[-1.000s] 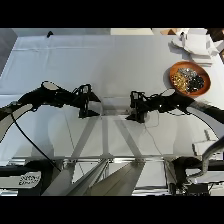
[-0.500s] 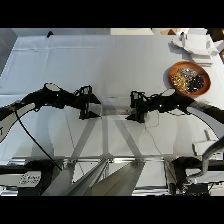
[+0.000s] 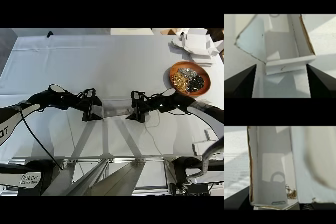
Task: Fold the box and place the chain.
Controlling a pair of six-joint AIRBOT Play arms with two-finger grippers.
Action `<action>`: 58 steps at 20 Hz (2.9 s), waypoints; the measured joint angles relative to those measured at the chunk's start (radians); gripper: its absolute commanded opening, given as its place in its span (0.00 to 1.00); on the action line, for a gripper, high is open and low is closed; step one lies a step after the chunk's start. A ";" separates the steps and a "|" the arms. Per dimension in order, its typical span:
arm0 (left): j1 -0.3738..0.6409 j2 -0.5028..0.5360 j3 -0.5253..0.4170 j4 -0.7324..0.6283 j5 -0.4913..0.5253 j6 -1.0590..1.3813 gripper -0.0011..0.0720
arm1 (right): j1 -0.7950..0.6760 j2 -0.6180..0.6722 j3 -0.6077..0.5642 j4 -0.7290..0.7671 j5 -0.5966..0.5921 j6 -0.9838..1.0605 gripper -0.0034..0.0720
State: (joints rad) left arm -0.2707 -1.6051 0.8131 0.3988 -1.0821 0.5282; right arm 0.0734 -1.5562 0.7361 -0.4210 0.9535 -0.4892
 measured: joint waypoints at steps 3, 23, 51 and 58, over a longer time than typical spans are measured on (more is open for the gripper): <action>0.009 -0.002 0.000 -0.004 0.007 0.001 0.97 | 0.000 0.000 0.000 0.002 -0.001 0.002 0.57; 0.003 0.002 0.000 0.026 -0.007 -0.099 0.98 | 0.001 -0.001 0.000 0.003 0.001 0.002 0.57; -0.117 0.005 0.001 0.071 0.164 -0.099 0.32 | 0.001 -0.001 0.000 0.003 -0.001 0.002 0.57; -0.117 0.005 0.001 0.072 0.165 -0.099 0.32 | 0.001 -0.001 0.000 0.003 0.000 0.002 0.57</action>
State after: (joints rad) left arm -0.3874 -1.5997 0.8139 0.4709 -0.9169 0.4290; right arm 0.0742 -1.5570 0.7361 -0.4179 0.9535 -0.4873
